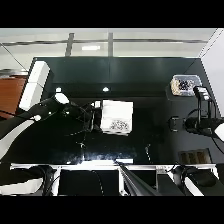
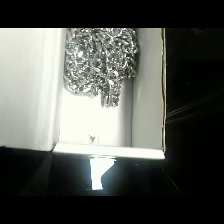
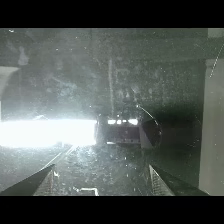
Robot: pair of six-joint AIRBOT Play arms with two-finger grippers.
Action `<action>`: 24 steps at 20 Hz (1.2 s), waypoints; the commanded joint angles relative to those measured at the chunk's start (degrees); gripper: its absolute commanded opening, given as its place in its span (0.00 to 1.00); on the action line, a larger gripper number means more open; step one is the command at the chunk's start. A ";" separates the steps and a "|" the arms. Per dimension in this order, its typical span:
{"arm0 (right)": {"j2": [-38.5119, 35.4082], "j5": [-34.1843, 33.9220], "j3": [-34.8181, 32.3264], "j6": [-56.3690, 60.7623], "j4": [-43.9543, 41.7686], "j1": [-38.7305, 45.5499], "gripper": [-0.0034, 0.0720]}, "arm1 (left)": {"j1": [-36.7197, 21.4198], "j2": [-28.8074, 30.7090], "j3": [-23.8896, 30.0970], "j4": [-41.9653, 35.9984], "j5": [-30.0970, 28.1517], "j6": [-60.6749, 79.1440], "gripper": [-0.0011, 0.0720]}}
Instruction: Fold the box and place the chain.
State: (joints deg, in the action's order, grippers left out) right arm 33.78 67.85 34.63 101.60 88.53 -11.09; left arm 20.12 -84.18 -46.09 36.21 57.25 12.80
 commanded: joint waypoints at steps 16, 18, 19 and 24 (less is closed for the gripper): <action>-0.04 0.00 -0.02 0.20 0.02 0.02 0.99 | -0.07 -0.02 -0.02 -0.85 1.97 1.64 0.98; -0.04 0.00 -0.02 0.20 0.04 0.02 0.99 | -0.02 -0.02 -0.02 -0.87 3.32 2.78 0.98; -0.04 0.00 -0.02 0.20 0.04 0.02 0.99 | 0.00 -0.02 -0.02 -0.85 3.30 2.78 0.98; -0.04 0.00 -0.02 0.20 0.07 0.02 0.99 | 1.25 -0.02 -0.02 -0.31 2.27 2.10 0.98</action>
